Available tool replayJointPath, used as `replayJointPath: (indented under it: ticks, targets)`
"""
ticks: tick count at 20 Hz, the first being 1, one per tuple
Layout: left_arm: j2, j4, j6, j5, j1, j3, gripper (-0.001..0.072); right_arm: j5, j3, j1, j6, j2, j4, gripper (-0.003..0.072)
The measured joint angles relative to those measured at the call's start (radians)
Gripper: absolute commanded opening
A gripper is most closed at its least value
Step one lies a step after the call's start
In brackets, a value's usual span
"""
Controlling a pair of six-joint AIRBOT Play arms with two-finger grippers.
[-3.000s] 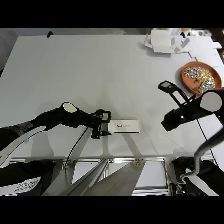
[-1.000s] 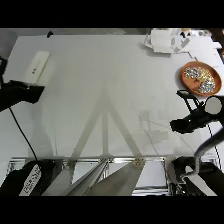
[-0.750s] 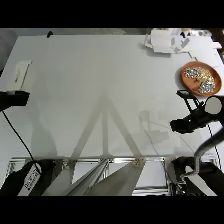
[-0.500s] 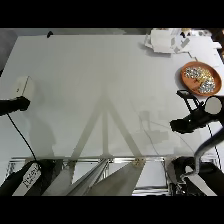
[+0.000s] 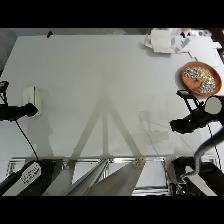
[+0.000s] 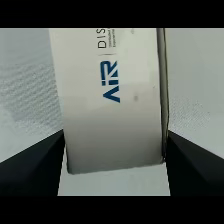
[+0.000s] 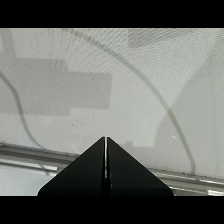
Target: Fold the box and place the chain.
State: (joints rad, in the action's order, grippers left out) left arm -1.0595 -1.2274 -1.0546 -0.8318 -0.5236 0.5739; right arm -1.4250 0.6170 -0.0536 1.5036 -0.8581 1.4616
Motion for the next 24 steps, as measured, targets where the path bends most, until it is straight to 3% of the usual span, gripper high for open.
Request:
replayJointPath:
  ticks: [1,5,15,24]
  targets:
    - [0.002,0.0,0.0,-0.001,0.0,0.0,0.0698,0.0,0.0,0.0,0.0,0.0,0.0,0.0023]
    - [0.058,-0.002,0.0,-0.008,0.002,0.0,0.0697,0.0,0.0,0.0,0.0,0.0,0.0,0.0023]
    - [0.367,-0.001,-0.001,-0.047,0.081,0.0,0.0696,0.0,0.0,0.0,0.0,0.0,0.0,0.0023]
    - [0.41,-0.001,-0.003,-0.082,0.141,0.0,0.0696,0.0,0.0,0.0,0.0,0.0,0.0,0.0023]
